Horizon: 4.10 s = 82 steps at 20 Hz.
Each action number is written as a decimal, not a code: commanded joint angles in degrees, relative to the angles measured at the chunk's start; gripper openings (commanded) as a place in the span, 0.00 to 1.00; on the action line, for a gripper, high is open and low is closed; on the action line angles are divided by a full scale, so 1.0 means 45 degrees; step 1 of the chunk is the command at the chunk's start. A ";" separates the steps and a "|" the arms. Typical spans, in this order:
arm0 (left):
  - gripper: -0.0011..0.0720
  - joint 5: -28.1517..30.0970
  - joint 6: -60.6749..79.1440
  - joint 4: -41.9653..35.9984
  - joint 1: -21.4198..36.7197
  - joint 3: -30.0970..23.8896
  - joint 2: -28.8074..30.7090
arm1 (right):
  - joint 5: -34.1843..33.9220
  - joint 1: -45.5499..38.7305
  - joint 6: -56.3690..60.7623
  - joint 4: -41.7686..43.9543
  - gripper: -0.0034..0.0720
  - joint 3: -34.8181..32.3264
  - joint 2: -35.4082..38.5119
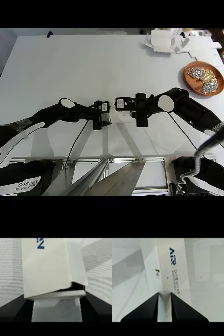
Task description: Fold the box and place the chain.
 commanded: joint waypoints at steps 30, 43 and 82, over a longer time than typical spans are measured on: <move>0.17 -0.0053 0.0010 0.0010 0.0000 0.0005 0.0010 | 0.0627 -0.0068 0.0155 0.1345 0.46 -0.0058 -0.0039; 0.17 -0.0053 0.0010 0.0010 0.0000 0.0005 0.0010 | 0.0583 -0.0073 -0.1171 0.4469 0.37 -0.0053 0.0379; 0.17 -0.0049 0.0010 0.0010 0.0000 0.0005 0.0010 | 0.0695 -0.0709 0.1462 0.2385 0.07 -0.0695 0.0369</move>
